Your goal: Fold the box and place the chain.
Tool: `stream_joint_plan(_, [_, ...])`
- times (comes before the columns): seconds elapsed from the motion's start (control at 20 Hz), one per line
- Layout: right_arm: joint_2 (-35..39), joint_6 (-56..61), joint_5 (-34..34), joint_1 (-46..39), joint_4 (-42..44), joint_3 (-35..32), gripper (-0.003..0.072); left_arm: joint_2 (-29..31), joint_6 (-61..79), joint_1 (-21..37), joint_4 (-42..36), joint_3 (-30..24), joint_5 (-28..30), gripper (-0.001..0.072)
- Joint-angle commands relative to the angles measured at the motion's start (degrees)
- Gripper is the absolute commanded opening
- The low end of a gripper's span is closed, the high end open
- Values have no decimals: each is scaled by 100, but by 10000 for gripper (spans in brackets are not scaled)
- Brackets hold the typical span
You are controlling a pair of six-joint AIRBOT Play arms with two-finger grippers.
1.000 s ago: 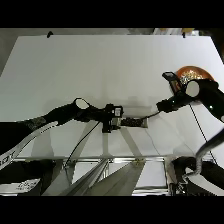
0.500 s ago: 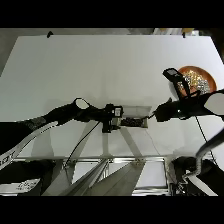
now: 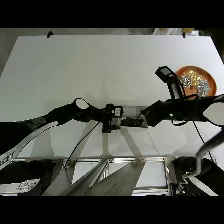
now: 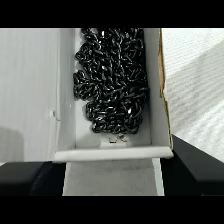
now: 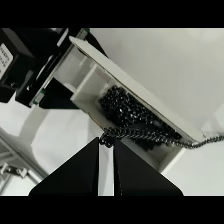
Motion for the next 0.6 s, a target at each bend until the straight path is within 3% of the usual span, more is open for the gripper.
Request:
stream_joint_plan(0.0, [9, 15, -553, 72, 22, -302, 14, 4, 2, 2, 2, -2, 2, 150])
stream_joint_plan(0.2, [9, 13, -824, 72, 13, -879, 15, 4, 2, 2, 2, -2, 2, 150])
stream_joint_plan(0.25, [9, -11, -796, 72, -2, -955, 63, 4, 0, 2, 2, -2, 0, 150])
stream_joint_plan(0.35, [11, -197, -699, 72, -28, -935, 340, 4, 0, 2, 2, -2, 2, 150])
stream_joint_plan(0.5, [11, -282, -649, -109, -249, -564, 330, 4, 2, 2, 2, -2, 2, 150])
stream_joint_plan(0.55, [11, -282, -627, -297, -352, -363, 254, 4, 2, 2, 2, -2, 0, 150])
